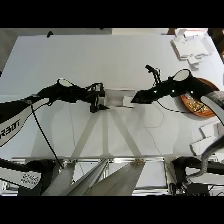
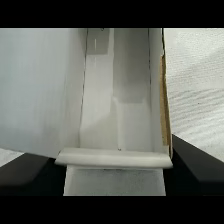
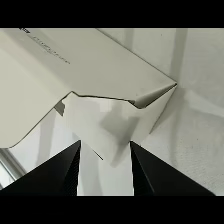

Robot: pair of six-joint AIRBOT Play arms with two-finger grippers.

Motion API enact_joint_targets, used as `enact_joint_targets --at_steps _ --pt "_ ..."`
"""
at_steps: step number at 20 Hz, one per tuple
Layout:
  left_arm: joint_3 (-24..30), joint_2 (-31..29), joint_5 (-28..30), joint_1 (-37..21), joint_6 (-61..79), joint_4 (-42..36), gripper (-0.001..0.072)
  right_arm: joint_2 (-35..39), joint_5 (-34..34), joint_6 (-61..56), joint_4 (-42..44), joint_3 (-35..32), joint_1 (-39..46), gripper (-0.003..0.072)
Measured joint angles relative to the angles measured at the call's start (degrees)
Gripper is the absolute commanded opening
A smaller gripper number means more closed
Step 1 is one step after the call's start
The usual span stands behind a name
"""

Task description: Fold the box and place the chain.

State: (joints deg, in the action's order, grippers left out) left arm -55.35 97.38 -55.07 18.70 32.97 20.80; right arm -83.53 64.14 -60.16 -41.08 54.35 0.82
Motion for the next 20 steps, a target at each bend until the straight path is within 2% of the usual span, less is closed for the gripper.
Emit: enact_joint_targets --at_steps 6,13,20 --pt "0.00 0.00 0.00 0.00 0.00 0.00 0.0342 0.22 -0.90 0.02 -2.34 0.00 -0.94 0.0347" --pt "0.00 0.00 0.00 0.00 0.02 0.00 0.0342 0.22 -6.78 -2.93 -6.05 0.00 -4.33 0.0347" --pt "0.00 0.00 0.02 0.02 0.00 -0.07 0.0342 0.26 -11.58 -12.85 -16.61 0.00 -7.89 0.0337"
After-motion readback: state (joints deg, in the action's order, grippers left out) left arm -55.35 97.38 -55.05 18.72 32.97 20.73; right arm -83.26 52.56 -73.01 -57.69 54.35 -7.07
